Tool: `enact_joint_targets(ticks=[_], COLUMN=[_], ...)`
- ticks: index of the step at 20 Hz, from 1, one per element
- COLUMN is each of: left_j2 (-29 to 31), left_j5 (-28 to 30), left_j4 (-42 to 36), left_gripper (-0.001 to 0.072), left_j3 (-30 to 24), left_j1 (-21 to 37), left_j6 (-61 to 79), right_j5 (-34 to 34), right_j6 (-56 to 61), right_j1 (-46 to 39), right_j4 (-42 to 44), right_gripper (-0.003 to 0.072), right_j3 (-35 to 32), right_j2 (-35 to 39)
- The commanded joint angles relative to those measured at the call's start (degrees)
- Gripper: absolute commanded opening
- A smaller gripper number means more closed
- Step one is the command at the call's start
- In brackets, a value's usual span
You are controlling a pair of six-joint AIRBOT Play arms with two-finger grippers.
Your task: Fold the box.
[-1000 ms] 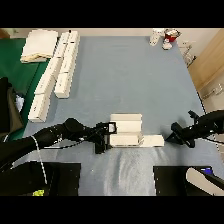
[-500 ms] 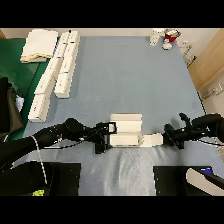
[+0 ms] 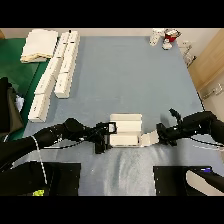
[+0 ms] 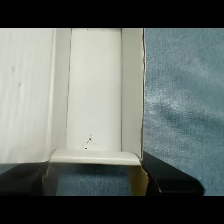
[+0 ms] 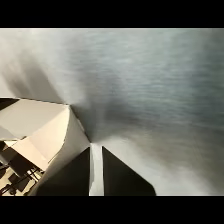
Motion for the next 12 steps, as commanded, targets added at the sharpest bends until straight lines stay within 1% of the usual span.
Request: enact_joint_targets(ticks=[1, 2, 6, 7, 9, 12], left_j2=[0.0, 0.0, 0.0, 0.0, 0.0, 0.0], left_j5=[0.0, 0.0, 0.0, 0.0, 0.0, 0.0], left_j4=[0.0, 0.0, 0.0, 0.0, 0.0, 0.0], left_gripper=[0.0462, 0.0463, 0.0462, 0.0463, 0.0463, 0.0462], left_j3=[0.0, 0.0, 0.0, 0.0, 0.0, 0.0], left_j1=[0.0, 0.0, 0.0, 0.0, 0.0, 0.0], left_j6=[0.0, 0.0, 0.0, 0.0, 0.0, 0.0], right_j5=[0.1, 0.1, -1.6, -2.3, -1.5, 2.3], right_j6=[-0.4, -0.3, -0.9, -1.4, -2.4, -3.5], right_j1=[1.7, 1.7, 1.8, 1.8, 3.5, 11.4], right_j4=[0.7, 0.7, 0.9, 0.9, 0.9, 0.8], right_gripper=[0.0124, 0.0201, 0.0462, 0.0462, 0.0462, 0.0461], right_j3=[1.2, 1.7, 2.3, 2.3, 2.3, 2.4], right_j2=[3.7, 5.1, 8.8, 8.8, 8.8, 8.8])
